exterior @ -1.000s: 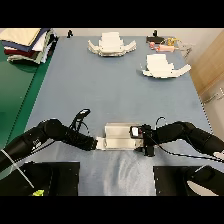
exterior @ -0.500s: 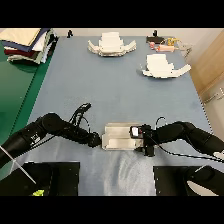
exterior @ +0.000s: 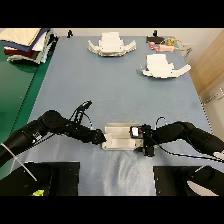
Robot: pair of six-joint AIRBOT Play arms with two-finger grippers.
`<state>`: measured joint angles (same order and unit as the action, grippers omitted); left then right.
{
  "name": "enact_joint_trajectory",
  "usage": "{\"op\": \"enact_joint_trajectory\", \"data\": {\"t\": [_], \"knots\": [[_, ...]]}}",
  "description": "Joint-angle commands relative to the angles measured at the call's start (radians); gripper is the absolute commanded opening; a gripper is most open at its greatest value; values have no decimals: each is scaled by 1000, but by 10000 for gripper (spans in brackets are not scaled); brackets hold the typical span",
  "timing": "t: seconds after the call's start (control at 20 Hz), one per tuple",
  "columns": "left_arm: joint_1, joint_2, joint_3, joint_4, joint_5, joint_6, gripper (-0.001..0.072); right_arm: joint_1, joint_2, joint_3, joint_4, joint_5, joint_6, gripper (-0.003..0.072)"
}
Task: Fold the box.
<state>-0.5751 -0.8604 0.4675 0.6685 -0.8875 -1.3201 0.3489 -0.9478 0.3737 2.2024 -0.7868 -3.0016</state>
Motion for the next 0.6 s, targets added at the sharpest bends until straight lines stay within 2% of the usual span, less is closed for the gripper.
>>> {"op": "enact_joint_trajectory", "data": {"t": [0.0,0.1,0.25,0.35,0.45,0.55], "knots": [[-5,-27,1,-29,16,-18,446,0,0,0,0,0,0,549],[-22,-32,1,-10,36,-70,423,0,0,0,0,0,0,549],[-114,-32,16,84,107,-194,414,0,0,0,0,0,0,549],[-191,-33,46,229,154,-349,414,0,0,0,0,0,0,549],[-249,-48,77,388,152,-531,414,0,0,0,0,0,0,549],[-301,-79,110,460,151,-639,414,0,0,0,0,0,0,549]]}}
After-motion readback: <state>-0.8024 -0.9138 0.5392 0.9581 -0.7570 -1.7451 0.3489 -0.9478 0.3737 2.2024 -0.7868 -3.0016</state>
